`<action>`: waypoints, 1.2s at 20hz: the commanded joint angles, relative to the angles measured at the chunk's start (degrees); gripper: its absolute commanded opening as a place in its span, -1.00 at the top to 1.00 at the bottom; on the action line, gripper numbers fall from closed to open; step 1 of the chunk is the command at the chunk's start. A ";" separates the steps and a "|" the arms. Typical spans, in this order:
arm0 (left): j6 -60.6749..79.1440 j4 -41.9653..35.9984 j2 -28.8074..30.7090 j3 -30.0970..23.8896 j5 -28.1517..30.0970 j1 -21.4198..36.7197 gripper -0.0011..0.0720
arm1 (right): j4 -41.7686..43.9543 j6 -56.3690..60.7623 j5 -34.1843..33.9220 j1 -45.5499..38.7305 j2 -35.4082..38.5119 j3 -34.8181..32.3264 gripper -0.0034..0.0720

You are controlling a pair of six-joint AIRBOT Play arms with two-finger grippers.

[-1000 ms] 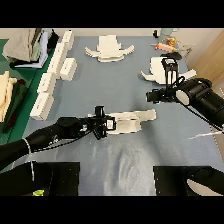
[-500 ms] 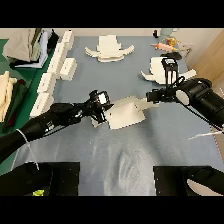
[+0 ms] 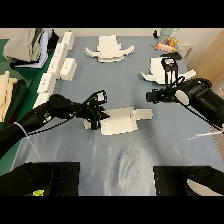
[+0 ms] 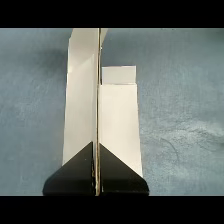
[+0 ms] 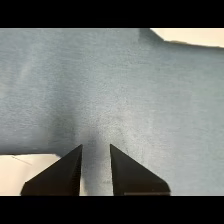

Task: Fold the box.

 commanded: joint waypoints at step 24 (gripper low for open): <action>-10.05 5.16 -4.68 7.34 -9.94 -1.03 0.94 | 0.24 0.00 0.02 -0.02 0.00 -0.02 0.22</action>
